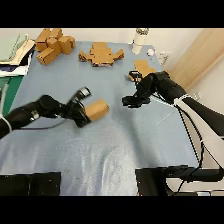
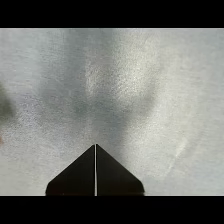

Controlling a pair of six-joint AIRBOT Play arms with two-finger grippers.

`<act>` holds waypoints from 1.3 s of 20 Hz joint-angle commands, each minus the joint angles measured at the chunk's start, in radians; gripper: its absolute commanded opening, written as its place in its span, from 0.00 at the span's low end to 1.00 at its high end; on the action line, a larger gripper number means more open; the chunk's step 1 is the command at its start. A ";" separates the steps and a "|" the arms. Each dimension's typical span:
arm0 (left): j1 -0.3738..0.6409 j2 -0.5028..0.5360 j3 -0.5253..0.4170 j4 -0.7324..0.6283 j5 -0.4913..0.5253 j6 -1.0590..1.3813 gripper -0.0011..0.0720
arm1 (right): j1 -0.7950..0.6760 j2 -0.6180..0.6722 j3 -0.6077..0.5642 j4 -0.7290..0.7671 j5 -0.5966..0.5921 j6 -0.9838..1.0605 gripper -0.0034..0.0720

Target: Fold the box.

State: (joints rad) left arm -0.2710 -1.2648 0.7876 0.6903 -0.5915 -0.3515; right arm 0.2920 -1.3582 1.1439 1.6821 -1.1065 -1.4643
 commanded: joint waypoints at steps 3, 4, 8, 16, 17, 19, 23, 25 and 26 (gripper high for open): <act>0.321 -0.003 0.061 0.208 0.182 -0.291 0.74 | 0.000 -0.001 0.001 0.000 -0.001 0.001 0.05; 0.375 -0.022 0.084 0.212 0.204 -0.304 0.74 | 0.000 -0.001 0.001 0.000 -0.001 0.001 0.05; 0.541 -0.163 0.211 0.212 0.191 -0.305 0.74 | 0.000 -0.001 0.001 0.000 -0.001 0.001 0.05; 0.629 -0.388 0.360 0.212 0.180 -0.378 0.74 | 0.000 -0.001 0.001 0.001 -0.002 0.001 0.05; 0.626 -0.394 0.363 0.213 0.180 -0.378 0.74 | 0.000 -0.001 0.001 0.000 -0.001 0.001 0.05; 0.627 -0.398 0.362 0.213 0.192 -0.378 0.74 | 0.000 -0.001 0.001 0.000 -0.001 0.001 0.05; 0.640 -0.400 0.363 0.220 0.197 -0.380 0.96 | 0.000 -0.001 0.001 0.000 -0.002 0.001 0.05; 0.640 -0.400 0.363 0.224 0.187 -0.380 0.97 | 0.000 -0.001 0.001 0.000 -0.002 0.001 0.05; 0.641 -0.399 0.365 0.229 0.168 -0.382 0.97 | 0.000 0.000 0.001 0.000 -0.001 0.001 0.05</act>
